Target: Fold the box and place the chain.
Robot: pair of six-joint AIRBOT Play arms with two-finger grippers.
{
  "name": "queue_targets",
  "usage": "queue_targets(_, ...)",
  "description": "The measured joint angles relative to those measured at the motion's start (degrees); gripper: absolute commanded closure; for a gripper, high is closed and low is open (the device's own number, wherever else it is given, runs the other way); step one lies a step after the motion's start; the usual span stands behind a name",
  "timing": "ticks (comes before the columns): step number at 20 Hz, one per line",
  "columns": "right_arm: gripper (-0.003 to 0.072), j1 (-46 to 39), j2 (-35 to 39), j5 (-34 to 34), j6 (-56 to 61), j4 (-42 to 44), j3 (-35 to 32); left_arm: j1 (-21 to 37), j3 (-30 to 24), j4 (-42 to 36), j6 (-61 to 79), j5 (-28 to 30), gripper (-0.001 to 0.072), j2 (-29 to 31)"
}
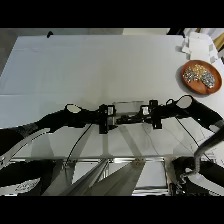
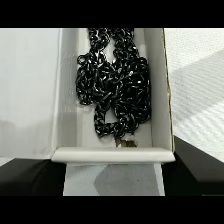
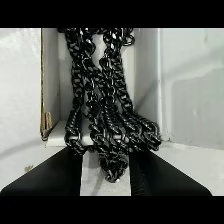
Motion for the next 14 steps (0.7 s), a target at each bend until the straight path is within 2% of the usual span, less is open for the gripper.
queue_targets(1,0.0562,0.0,0.0,-0.1,-0.1,0.2,0.0,0.0,0.0,0.0,0.0,0.0,0.0575,0.0)
queue_targets(3,0.0656,0.0,0.0,-0.2,0.0,0.4,-0.1,0.0,0.0,0.0,0.0,0.0,0.0575,0.0)
queue_targets(9,0.0674,-1.2,0.4,0.5,3.2,-0.8,-0.1,0.0,0.0,0.0,0.0,0.0,0.0575,0.0)
queue_targets(14,0.0674,-3.6,4.1,2.0,6.8,-1.2,-0.1,0.0,0.0,0.0,0.0,0.0,0.0575,0.0)
